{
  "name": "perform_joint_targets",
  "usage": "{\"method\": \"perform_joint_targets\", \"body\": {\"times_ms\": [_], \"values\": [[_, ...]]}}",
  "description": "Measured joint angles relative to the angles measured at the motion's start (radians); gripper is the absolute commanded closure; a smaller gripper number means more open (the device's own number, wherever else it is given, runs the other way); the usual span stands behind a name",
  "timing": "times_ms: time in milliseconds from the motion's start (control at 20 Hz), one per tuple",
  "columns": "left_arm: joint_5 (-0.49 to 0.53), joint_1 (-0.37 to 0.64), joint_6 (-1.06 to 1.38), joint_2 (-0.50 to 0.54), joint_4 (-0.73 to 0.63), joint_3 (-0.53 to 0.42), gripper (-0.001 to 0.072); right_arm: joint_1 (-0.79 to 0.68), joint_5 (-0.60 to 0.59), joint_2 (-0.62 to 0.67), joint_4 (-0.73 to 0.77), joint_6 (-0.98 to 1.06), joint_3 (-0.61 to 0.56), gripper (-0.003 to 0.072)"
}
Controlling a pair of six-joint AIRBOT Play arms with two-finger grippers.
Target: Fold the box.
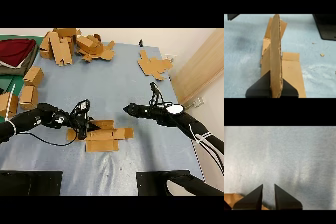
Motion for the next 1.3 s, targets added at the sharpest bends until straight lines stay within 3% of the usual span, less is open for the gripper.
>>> {"method": "perform_joint_targets", "body": {"times_ms": [500,600,900,1300], "values": [[0.047,0.001,-0.007,-0.032,-0.008,0.014,0.0696,0.0,0.008,0.0,0.0,0.0,0.0,0.0462],[0.057,0.001,-0.016,-0.032,-0.004,0.014,0.0695,0.0,0.008,0.0,0.0,-0.004,0.0,0.0524],[0.078,0.001,-0.027,-0.032,0.009,0.014,0.0695,0.006,0.021,0.015,-0.004,-0.151,0.0,0.0523],[0.083,0.001,-0.03,-0.032,0.02,0.014,0.0695,0.087,0.055,0.165,-0.178,-0.211,0.0,0.0524]]}}
